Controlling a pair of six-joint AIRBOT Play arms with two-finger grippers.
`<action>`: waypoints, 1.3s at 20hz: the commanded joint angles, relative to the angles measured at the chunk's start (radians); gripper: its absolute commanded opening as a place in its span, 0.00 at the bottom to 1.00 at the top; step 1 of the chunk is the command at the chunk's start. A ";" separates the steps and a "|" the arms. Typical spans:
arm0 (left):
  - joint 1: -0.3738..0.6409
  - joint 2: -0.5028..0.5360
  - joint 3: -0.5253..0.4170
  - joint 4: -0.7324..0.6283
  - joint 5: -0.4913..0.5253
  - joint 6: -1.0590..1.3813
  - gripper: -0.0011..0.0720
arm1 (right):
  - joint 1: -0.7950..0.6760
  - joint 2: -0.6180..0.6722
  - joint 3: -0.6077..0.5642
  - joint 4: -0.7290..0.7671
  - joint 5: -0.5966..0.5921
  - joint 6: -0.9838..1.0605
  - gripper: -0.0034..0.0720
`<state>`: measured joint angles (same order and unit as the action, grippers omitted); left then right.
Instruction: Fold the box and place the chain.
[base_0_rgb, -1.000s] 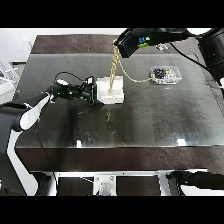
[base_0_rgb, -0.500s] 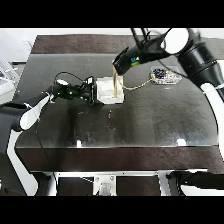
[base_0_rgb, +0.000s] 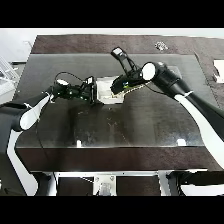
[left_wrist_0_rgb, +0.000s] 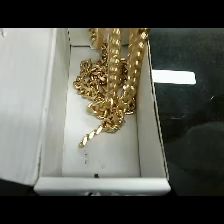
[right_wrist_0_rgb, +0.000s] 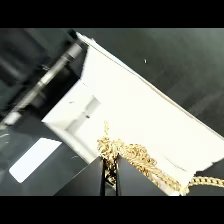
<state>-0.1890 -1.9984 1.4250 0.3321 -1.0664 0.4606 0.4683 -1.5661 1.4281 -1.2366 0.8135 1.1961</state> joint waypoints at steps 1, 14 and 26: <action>0.001 0.000 0.000 0.000 0.000 0.000 0.75 | 0.000 -0.074 -0.022 0.007 -0.100 0.000 0.06; 0.001 0.000 0.000 0.000 0.000 0.000 0.75 | -0.257 0.064 -0.067 -0.065 -0.050 0.230 0.84; 0.001 0.000 0.000 0.000 0.000 0.000 0.75 | -0.471 -0.088 -0.227 0.098 -0.324 0.311 0.82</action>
<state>-0.1890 -1.9984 1.4250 0.3321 -1.0660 0.4606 0.0067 -1.5887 1.1988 -1.1919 0.5419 1.5024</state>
